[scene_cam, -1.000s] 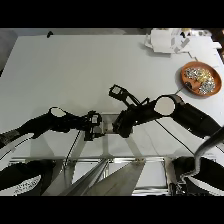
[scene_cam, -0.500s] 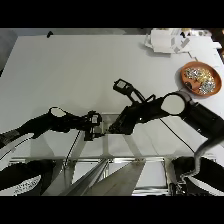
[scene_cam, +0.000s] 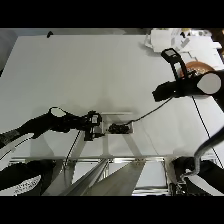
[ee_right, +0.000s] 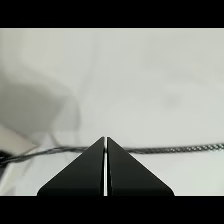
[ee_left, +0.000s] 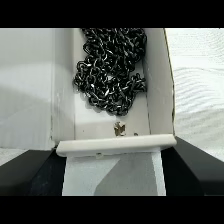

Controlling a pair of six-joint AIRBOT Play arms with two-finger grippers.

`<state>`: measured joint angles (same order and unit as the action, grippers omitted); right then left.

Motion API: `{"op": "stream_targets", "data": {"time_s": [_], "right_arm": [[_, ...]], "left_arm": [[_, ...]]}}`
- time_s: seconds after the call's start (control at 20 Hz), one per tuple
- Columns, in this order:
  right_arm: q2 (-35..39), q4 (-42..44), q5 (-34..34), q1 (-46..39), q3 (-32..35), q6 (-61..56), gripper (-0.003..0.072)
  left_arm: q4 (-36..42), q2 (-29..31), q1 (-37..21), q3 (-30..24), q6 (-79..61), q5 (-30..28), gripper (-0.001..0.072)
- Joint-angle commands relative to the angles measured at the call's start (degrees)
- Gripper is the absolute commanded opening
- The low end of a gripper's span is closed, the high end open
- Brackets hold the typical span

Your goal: Fold the box and place the chain.

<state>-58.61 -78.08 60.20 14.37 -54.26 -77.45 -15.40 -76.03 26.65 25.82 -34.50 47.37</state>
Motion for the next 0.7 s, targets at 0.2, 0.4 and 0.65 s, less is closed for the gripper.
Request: {"op": "stream_targets", "data": {"time_s": [0.2, 0.4, 0.65], "right_arm": [[-14.3, -5.0, -5.2, -7.5, 3.8, -3.0, 0.026], [-18.1, -6.2, -7.5, -7.7, 6.1, -6.3, 0.0472], [-20.7, -6.4, -7.1, -7.7, 6.3, -7.9, 0.038]], "left_arm": [[0.0, 0.0, 0.0, 0.0, 0.0, 0.0, 0.0136], [0.0, 0.0, 0.0, 0.0, 0.0, 0.0, 0.0136], [0.0, 0.0, 0.0, 0.0, 0.0, 0.0, 0.0136]]}}
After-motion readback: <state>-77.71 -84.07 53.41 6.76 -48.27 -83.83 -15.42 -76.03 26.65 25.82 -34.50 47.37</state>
